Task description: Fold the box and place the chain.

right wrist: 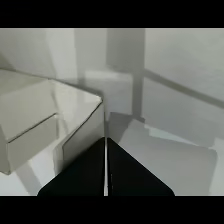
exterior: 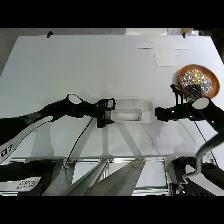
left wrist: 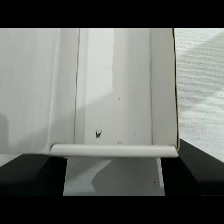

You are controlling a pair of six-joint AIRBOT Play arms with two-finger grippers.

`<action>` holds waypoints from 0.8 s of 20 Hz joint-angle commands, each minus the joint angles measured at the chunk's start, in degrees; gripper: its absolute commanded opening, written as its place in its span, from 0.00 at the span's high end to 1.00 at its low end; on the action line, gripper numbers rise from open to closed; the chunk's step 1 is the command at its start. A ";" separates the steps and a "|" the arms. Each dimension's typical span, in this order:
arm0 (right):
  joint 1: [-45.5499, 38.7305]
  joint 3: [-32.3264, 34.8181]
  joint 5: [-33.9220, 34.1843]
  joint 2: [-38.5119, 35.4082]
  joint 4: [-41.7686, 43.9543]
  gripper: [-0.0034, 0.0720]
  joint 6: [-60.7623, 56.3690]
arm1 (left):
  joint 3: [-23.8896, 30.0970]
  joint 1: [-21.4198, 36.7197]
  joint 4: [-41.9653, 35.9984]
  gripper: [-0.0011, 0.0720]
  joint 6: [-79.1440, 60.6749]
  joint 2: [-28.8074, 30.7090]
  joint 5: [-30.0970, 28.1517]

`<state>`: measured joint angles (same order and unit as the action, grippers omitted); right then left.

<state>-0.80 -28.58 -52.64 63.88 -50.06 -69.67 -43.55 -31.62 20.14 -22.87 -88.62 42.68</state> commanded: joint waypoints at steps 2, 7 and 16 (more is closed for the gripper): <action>2.51 0.04 0.22 1.18 5.05 0.92 2.91 | 0.02 -0.02 0.02 0.61 0.00 0.00 -0.02; 2.54 0.04 -0.66 1.05 6.56 0.66 4.52 | 0.02 -0.02 0.02 0.61 0.00 0.00 -0.02; 6.45 0.04 0.98 -5.90 7.23 0.50 6.51 | 0.02 -0.02 0.00 0.61 0.00 0.00 -0.02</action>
